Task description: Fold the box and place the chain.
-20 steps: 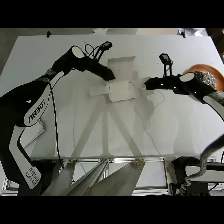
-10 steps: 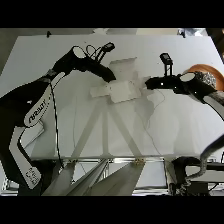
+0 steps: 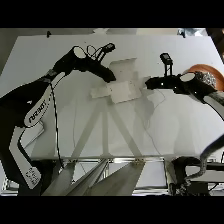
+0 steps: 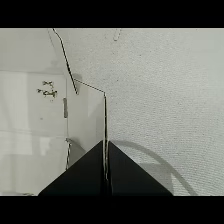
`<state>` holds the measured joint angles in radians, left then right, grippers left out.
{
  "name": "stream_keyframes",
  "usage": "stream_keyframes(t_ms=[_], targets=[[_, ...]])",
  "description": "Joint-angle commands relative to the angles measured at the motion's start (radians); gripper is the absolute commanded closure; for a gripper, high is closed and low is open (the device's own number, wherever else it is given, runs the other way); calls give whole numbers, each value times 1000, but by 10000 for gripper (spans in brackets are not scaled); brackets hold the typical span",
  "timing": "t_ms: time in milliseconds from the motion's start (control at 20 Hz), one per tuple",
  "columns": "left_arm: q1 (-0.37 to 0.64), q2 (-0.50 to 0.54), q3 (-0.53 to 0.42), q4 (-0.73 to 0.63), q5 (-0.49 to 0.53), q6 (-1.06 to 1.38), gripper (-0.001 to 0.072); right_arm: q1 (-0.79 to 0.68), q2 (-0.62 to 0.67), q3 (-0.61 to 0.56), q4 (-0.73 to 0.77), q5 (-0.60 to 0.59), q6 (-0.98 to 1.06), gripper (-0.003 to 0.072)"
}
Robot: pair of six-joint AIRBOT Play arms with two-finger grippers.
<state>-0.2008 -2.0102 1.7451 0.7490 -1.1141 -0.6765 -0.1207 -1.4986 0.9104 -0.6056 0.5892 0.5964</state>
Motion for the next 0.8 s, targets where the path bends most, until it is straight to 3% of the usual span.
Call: stream_keyframes(t_ms=[0,50,150,200,400,550,750], targets=[[0,0,0,0,3,0,697,1,0,0,0,-5,0,676],[0,0,0,0,3,0,698,1,0,1,3,-12,1,659],[1,1,0,0,-2,1,698,1,9,8,6,-4,1,402],[3,5,0,0,-7,0,699,1,28,10,4,1,0,330],[10,85,0,12,-105,93,705,1,198,10,-19,1,0,330],[8,200,0,27,-194,117,707,1,355,10,-108,0,0,330],[-3,362,-3,31,-228,167,710,1,501,10,-233,0,60,331]])
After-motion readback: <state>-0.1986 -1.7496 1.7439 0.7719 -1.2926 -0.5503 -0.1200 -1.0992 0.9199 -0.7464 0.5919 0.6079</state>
